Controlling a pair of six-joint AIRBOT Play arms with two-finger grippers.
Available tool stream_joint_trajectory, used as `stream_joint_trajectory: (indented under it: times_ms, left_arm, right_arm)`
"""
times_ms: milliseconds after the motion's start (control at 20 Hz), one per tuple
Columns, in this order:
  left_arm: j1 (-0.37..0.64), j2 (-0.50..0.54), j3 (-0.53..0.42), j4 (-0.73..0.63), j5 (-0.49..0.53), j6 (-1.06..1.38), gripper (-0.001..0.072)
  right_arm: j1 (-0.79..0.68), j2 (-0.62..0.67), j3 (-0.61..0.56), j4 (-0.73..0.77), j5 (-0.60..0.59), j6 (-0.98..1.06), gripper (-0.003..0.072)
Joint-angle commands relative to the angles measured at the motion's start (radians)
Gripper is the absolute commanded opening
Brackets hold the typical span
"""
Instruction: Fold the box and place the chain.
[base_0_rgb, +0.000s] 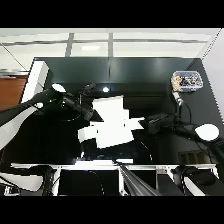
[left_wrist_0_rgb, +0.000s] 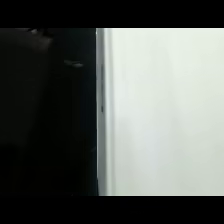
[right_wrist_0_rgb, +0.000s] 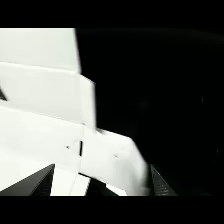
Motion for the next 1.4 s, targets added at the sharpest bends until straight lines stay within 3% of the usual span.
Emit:
stream_joint_trajectory:
  times_ms: [0, 150, 250, 500, 1000, 1350]
  left_arm:
    - [-0.079, 0.114, -0.055, -0.018, 0.201, 0.123, 0.0021]
    - [-0.156, 0.200, -0.141, -0.219, 0.377, 0.523, 0.0022]
    - [-0.206, 0.196, -0.143, -0.164, 0.427, 0.739, 0.0023]
    - [-0.262, 0.181, -0.143, -0.085, 0.603, 0.746, 0.0025]
    - [-0.262, 0.123, -0.143, -0.010, 0.575, 0.746, 0.0027]
    - [-0.262, 0.119, -0.143, -0.009, 0.576, 0.746, 0.0026]
  right_arm:
    - [-0.016, 0.000, 0.161, -0.170, 0.181, -0.178, 0.0718]
    - [-0.016, -0.007, 0.163, -0.306, 0.190, -0.335, 0.0717]
    - [-0.016, -0.027, 0.157, -0.349, 0.190, -0.420, 0.0718]
    - [0.006, -0.144, 0.156, -0.344, 0.190, -0.559, 0.0717]
    - [0.064, -0.255, 0.123, -0.325, 0.192, -0.532, 0.0717]
    - [0.171, -0.260, 0.035, -0.285, 0.026, -0.561, 0.0717]
